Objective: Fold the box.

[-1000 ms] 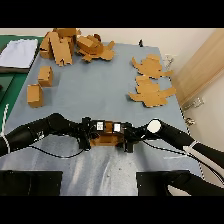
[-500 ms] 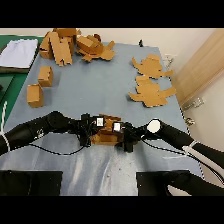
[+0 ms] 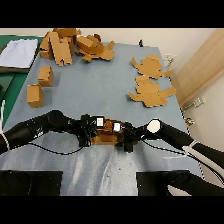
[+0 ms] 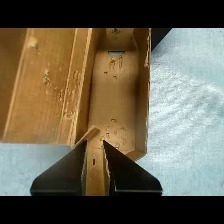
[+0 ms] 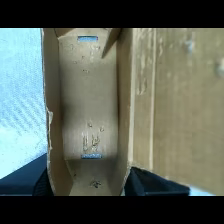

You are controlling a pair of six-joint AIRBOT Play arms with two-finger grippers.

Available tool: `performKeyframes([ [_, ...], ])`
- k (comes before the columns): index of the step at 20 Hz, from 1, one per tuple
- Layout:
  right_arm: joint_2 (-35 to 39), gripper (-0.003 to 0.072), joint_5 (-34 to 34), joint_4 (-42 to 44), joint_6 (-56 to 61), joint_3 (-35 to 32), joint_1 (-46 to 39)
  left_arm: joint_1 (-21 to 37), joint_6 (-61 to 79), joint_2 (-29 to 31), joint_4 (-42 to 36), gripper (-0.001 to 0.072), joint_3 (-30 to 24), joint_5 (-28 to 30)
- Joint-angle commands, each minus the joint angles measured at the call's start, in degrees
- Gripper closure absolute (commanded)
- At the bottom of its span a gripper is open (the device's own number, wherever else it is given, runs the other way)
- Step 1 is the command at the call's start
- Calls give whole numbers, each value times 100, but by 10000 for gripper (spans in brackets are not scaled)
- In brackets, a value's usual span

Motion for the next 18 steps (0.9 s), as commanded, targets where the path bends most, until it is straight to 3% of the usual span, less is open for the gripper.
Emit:
performKeyframes([
  [1, 4, 227, 7, 0, 2, 0, 2, 92, -420, 138, 546, 540, 50, -44],
  [8, 4, 227, 20, -2, -26, 0, 2, 673, -654, 538, 859, 540, 59, -376],
  [15, 4, 227, 109, -4, -372, 0, 2, 603, -649, 540, 835, 539, 59, -1117],
  [18, 4, 227, 109, -2, -369, 0, 2, 380, -649, 540, 833, 539, 59, -1137],
])
